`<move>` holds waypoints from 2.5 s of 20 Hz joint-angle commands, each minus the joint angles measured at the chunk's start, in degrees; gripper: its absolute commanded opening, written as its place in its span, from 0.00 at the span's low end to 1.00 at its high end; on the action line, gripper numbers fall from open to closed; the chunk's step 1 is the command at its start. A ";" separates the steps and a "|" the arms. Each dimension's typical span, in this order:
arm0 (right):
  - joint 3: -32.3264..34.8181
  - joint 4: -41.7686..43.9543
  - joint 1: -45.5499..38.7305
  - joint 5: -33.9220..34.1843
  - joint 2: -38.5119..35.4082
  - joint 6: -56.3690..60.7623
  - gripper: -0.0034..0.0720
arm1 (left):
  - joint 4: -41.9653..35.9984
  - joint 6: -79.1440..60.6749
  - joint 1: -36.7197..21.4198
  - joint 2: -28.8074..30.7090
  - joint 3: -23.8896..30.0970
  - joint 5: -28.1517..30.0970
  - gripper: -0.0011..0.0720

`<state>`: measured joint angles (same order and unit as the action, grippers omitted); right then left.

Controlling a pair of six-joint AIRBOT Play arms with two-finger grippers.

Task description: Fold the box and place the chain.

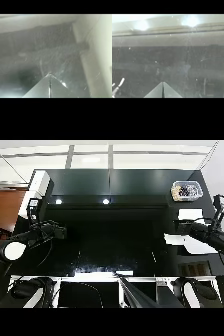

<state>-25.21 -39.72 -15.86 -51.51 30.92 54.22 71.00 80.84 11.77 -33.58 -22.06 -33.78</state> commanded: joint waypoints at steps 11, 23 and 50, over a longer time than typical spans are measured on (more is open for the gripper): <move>-6.25 -9.77 -2.23 14.32 9.03 12.17 0.90 | -8.70 0.59 0.07 -4.72 0.02 10.62 0.98; -45.79 -45.09 -33.57 -9.73 47.58 23.71 0.93 | -8.66 0.52 0.04 -4.76 0.02 7.56 0.98; -55.89 -17.35 -44.41 -40.04 72.26 0.61 0.06 | -10.23 0.37 0.04 -4.98 0.02 7.52 0.98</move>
<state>-81.36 -58.02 -61.36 -89.52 103.33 56.82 60.88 81.23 11.81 -38.54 -22.04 -26.26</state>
